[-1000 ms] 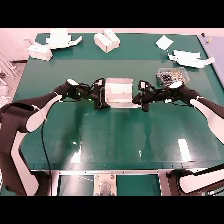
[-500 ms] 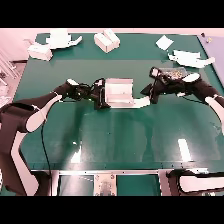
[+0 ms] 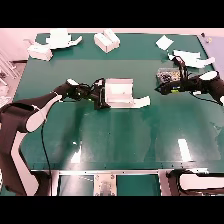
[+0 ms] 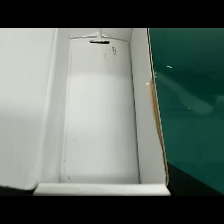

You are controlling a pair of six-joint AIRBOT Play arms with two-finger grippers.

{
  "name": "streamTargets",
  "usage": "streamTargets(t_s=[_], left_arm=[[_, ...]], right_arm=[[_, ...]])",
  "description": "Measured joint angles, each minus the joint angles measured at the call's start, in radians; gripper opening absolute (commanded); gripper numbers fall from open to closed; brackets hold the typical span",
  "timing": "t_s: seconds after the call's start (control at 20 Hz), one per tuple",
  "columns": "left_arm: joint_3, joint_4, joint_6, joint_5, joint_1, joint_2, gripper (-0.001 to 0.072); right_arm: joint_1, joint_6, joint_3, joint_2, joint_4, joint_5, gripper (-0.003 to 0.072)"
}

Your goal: Fold the box and place the chain.

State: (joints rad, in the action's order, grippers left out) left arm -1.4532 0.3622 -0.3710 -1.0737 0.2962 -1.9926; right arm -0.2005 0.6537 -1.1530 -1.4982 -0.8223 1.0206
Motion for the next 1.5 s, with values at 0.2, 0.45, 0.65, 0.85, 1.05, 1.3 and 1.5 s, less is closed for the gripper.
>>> streamTargets(t_s=[0.2,0.45,0.65,0.85,1.05,1.3,1.5], left_arm=[[0.0,0.0,0.0,0.0,0.0,0.0,0.0538],[0.0,0.0,0.0,0.0,0.0,0.0,0.0538],[0.0,0.0,0.0,0.0,0.0,0.0,0.0538],[0.0,0.0,0.0,0.0,0.0,0.0,0.0538],[0.0,0.0,0.0,0.0,0.0,0.0,0.0538],[0.0,0.0,0.0,0.0,0.0,0.0,0.0538],[0.0,0.0,0.0,0.0,0.0,0.0,0.0538]], right_arm=[[-0.008,0.116,0.044,-0.029,-0.043,0.011,0.001],[0.044,0.169,0.065,-0.078,-0.046,0.014,0.001],[0.111,0.179,0.069,-0.115,0.002,0.014,0.0009],[0.179,0.18,0.069,-0.128,0.04,-0.016,0.0009],[0.218,0.194,0.039,-0.131,0.055,-0.027,0.0009],[0.238,0.217,-0.027,-0.132,0.06,0.016,0.001],[0.249,0.235,-0.057,-0.132,0.06,0.049,0.008]])
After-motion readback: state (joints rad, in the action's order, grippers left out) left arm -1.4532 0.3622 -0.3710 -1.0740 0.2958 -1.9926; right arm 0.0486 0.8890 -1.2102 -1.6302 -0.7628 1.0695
